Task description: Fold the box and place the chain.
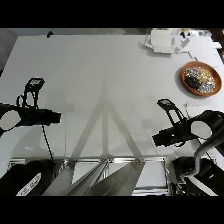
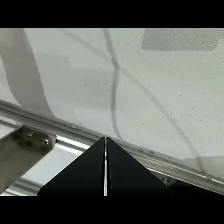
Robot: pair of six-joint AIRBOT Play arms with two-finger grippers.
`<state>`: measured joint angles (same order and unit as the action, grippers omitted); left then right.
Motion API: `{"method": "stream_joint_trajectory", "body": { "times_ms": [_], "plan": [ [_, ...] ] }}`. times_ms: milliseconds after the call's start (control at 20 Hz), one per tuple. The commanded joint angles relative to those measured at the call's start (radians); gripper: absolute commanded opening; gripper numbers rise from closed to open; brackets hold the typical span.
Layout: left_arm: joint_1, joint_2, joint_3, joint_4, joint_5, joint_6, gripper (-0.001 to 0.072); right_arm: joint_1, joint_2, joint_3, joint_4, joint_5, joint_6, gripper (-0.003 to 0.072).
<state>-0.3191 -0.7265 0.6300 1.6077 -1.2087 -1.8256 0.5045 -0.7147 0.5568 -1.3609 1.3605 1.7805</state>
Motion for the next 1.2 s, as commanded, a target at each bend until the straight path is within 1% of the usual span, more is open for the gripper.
{"method": "stream_joint_trajectory", "body": {
  "times_ms": [0,200,250,300,350,450,500,600,650,750,800,850,900,950,1000,1050,1150],
  "plan": [
    [0.001,0.001,0.000,0.000,0.000,0.000,0.0008,0.001,0.001,0.000,0.000,0.000,-0.001,0.0018],
    [0.001,0.001,0.000,0.000,0.000,0.000,0.0008,0.001,0.001,0.000,-0.002,0.000,0.000,0.0018],
    [0.001,0.001,0.000,0.000,0.000,0.000,0.0008,0.001,0.001,0.000,-0.008,-0.011,0.003,0.0018],
    [0.001,0.001,0.000,0.000,0.000,0.000,0.0008,0.001,0.001,0.001,-0.009,-0.053,0.032,0.0018],
    [0.001,0.001,0.000,0.000,0.000,0.000,0.0008,0.001,0.001,0.003,-0.015,-0.066,0.077,0.0018],
    [0.001,0.001,0.000,0.000,0.000,0.000,0.0008,-0.008,-0.001,0.017,-0.085,-0.045,0.091,0.0018],
    [0.001,0.001,0.000,0.000,0.000,0.000,0.0008,-0.039,-0.001,0.033,-0.144,-0.005,0.098,0.0018],
    [0.001,0.001,0.000,0.000,0.000,0.000,0.0008,-0.180,-0.001,0.076,-0.305,0.085,0.072,0.0017],
    [0.001,0.001,0.000,0.000,0.000,0.000,0.0008,-0.277,-0.002,0.092,-0.385,0.101,0.021,0.0018],
    [0.001,0.001,0.000,0.000,0.000,0.000,0.0008,-0.514,-0.006,0.107,-0.557,0.071,-0.092,0.0018],
    [0.001,0.001,0.000,0.000,0.000,0.000,0.0008,-0.648,-0.015,0.107,-0.637,0.023,-0.163,0.0018],
    [0.001,0.001,0.000,0.000,0.000,0.000,0.0008,-0.770,-0.027,0.109,-0.684,-0.042,-0.227,0.0018],
    [0.001,0.001,0.000,0.000,0.000,0.000,0.0008,-0.883,-0.054,0.120,-0.700,-0.106,-0.233,0.0073],
    [0.001,0.001,0.000,0.000,0.000,0.000,0.0008,-0.967,-0.093,0.134,-0.683,-0.167,-0.234,0.0282],
    [0.001,0.001,0.000,0.000,0.000,0.000,0.0008,-1.032,-0.148,0.156,-0.686,-0.201,-0.252,0.0478],
    [0.001,0.001,0.000,0.000,0.000,0.000,0.0008,-1.076,-0.211,0.189,-0.687,-0.202,-0.286,0.0522],
    [0.001,0.001,0.000,0.000,0.000,0.000,0.0008,-1.134,-0.348,0.282,-0.697,-0.184,-0.309,0.0525]
  ]
}}
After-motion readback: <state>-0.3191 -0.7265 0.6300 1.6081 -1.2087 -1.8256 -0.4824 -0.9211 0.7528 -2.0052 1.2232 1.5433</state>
